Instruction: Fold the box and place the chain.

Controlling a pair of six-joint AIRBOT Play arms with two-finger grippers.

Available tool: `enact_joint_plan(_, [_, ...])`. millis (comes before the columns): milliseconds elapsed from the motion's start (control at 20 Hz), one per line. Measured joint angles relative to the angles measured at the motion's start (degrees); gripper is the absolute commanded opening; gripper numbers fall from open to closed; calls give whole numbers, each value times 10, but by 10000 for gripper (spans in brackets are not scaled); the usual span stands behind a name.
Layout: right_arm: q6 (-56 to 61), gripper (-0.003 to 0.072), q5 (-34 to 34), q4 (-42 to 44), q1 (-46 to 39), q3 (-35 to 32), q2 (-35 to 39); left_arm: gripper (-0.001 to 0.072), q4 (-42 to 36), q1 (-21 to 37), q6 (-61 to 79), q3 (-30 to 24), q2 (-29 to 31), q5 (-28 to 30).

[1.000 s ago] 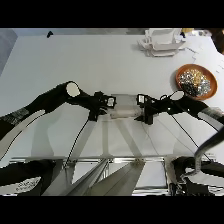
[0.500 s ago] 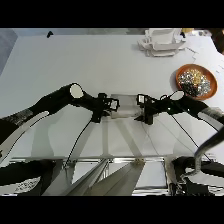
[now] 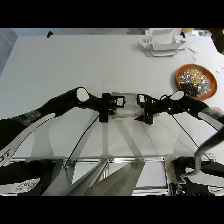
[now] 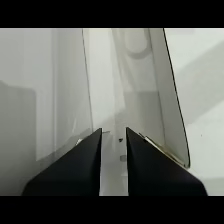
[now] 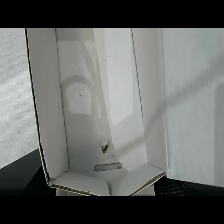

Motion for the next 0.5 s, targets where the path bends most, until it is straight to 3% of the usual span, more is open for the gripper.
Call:
enact_joint_plan(100, [0, 315, 0, 0, 0, 0, 0, 549, -3, -6, -13, 0, -5, 1])
enact_joint_plan(150, [0, 315, 0, 0, 0, 0, 0, 586, -4, -8, -19, 0, -6, 2])
enact_joint_plan(300, [-1, 315, 0, 0, 0, 0, 0, 565, -5, -12, -25, 0, -8, 2])
enact_joint_plan(350, [-1, 315, 0, 0, 0, 0, 0, 475, -4, -13, -27, 0, -8, 1])
enact_joint_plan(500, [-1, 315, 0, 0, 0, 0, 0, 62, 16, -14, -57, 0, 11, -21])
